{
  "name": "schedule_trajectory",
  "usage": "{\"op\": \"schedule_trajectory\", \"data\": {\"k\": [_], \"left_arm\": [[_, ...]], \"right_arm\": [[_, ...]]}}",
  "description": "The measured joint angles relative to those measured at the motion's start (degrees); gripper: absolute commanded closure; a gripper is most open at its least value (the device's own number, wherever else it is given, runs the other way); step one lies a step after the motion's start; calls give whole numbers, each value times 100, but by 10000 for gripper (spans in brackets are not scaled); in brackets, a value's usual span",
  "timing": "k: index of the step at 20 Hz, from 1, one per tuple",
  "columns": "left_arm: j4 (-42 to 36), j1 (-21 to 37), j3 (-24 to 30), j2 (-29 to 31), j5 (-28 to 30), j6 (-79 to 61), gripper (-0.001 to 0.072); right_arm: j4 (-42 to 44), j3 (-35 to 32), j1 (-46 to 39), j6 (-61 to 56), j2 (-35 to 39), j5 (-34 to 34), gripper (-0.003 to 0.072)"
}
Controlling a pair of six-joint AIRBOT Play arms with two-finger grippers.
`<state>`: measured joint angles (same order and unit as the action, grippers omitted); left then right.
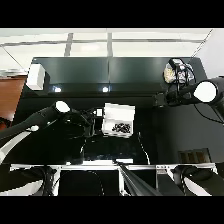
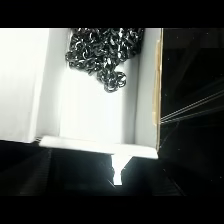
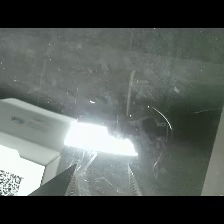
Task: Fold the box and place the chain.
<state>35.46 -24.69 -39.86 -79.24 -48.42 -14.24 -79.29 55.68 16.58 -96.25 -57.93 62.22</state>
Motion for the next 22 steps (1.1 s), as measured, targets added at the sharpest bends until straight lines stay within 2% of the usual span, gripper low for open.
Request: {"op": "schedule_trajectory", "data": {"k": [13,14,15,16,18,19,20,21,22], "left_arm": [[-35,-149,-79,-63,-227,70,3],[-35,-184,-79,-63,-234,70,38],[-33,-214,-76,-66,-214,92,163],[-42,-238,-79,-63,-186,111,236],[-55,-267,-79,-63,-133,195,264],[-57,-278,-79,-63,-98,221,264],[-59,-284,-79,-63,-66,245,264],[-63,-289,-79,-63,-44,262,264],[-63,-293,-79,-63,-24,271,264]], "right_arm": [[155,-31,4,2,-39,-136,309],[197,-50,4,2,-48,-157,309],[254,-81,4,2,-59,-186,308],[297,-116,4,2,-66,-199,309],[391,-212,4,2,-74,-258,307],[455,-273,4,2,-79,-323,284],[557,-332,4,0,-87,-442,87],[723,-382,4,2,-111,-599,-9],[929,-417,4,26,-153,-785,-9]]}}
